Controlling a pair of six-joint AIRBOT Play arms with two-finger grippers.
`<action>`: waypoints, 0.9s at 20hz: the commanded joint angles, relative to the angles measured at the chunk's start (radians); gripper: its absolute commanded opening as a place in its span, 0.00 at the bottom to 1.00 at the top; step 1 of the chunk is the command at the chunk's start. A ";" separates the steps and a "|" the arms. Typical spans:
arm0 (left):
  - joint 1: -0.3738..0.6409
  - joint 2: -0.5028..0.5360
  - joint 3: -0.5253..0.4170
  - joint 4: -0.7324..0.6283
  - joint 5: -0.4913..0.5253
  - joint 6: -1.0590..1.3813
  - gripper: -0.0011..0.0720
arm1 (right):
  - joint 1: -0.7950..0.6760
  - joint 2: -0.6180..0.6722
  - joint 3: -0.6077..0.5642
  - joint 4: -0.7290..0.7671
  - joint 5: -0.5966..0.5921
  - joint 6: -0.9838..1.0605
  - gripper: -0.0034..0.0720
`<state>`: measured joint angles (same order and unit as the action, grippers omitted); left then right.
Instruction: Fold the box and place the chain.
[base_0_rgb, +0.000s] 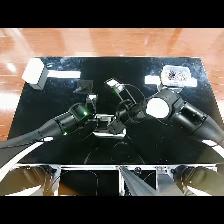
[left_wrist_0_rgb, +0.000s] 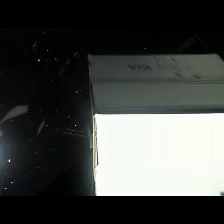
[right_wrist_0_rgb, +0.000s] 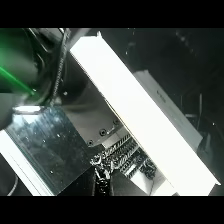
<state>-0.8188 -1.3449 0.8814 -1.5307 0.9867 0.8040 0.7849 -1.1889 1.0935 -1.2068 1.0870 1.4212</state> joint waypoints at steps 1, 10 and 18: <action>0.000 0.000 0.001 0.000 0.000 0.000 0.04 | 0.000 -0.036 0.000 -0.002 0.015 -0.001 0.09; 0.000 0.000 0.001 0.000 0.000 0.000 0.04 | -0.002 -0.064 0.000 -0.002 0.003 -0.002 0.77; 0.000 0.000 0.001 0.000 0.000 0.000 0.04 | -0.215 0.112 -0.002 -0.066 0.250 -0.015 0.78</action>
<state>-0.8188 -1.3449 0.8814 -1.5307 0.9863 0.8040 0.6571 -1.1515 1.0946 -1.2221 1.2270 1.4139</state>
